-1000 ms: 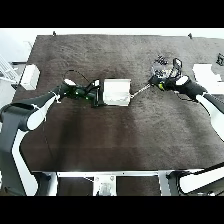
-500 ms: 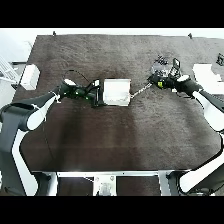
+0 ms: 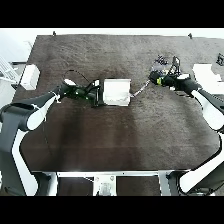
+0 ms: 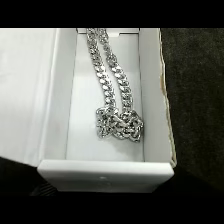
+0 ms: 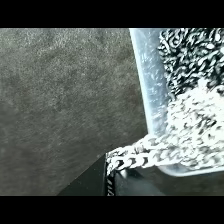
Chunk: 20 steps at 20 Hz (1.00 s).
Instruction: Fold the box and place the chain.
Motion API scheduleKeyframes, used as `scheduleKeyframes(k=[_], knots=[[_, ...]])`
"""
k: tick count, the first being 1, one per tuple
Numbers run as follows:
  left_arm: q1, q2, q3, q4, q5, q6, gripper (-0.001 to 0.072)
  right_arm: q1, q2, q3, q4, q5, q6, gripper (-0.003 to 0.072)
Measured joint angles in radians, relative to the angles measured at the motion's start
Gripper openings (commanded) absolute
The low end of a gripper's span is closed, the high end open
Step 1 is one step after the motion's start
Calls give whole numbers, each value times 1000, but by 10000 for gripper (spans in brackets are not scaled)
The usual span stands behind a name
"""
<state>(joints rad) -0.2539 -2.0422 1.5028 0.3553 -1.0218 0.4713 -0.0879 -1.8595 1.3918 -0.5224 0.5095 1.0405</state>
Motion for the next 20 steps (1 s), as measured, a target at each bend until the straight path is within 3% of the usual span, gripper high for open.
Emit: scheduleKeyframes(k=[6, 15, 20], knots=[[0, 0, 0, 0, 0, 0, 470, 61, 142, -16, -62, 34, 55, 1], [0, 0, 0, 0, 0, 0, 470, 203, 575, -127, -554, 49, 386, 1], [0, 0, 0, 0, 0, 0, 470, 287, 750, -146, -715, 77, 487, 1]])
